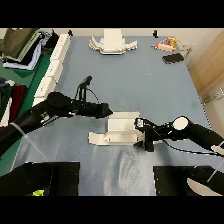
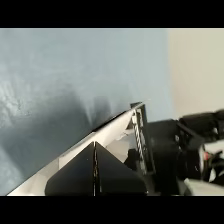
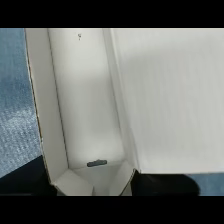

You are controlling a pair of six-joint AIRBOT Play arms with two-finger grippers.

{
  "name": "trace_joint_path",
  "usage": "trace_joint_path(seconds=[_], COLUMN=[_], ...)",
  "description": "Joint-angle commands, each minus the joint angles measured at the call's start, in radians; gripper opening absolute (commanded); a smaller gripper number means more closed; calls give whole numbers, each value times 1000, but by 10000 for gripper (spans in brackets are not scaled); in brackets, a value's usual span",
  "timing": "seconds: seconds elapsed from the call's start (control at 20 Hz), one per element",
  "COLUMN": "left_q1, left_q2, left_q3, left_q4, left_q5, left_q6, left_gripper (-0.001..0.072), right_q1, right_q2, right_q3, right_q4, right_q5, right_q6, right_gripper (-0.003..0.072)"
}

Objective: Fold the box.

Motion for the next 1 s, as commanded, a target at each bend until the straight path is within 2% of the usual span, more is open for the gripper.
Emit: trace_joint_path(seconds=[0.0, 0.15, 0.3, 0.35, 0.4, 0.45, 0.75, 0.85, 0.95], left_q1=[26, 26, 26, 26, 26, 26, 29, 27, 27], left_q2=[176, 268, 296, 295, 295, 295, 295, 294, 283], left_q3=[6, 2, 1, 1, 1, 1, -21, -70, -136], left_q4=[168, 237, 246, 247, 249, 255, 361, 358, 358], left_q5=[-97, -246, -343, -353, -352, -344, -325, -268, -227], left_q6=[133, 231, 407, 444, 471, 489, 696, 721, 748], left_gripper=[13, 13, 16, 60, 434, 630, 632, 720, 720], right_q1=[0, 0, 0, 0, 0, 0, 0, 0, 0], right_q2=[1, 1, 1, 1, 1, 1, 1, 1, 1], right_q3=[1, 1, 1, 1, 1, 1, 1, 1, 1], right_q4=[2, 2, 2, 2, 2, 2, 1, 2, 2], right_q5=[1, 0, 0, 0, 0, 0, 0, 0, 0], right_q6=[4, 4, 4, 4, 4, 4, 4, 4, 4], right_gripper=[504, 504, 504, 504, 504, 504, 504, 504, 504])
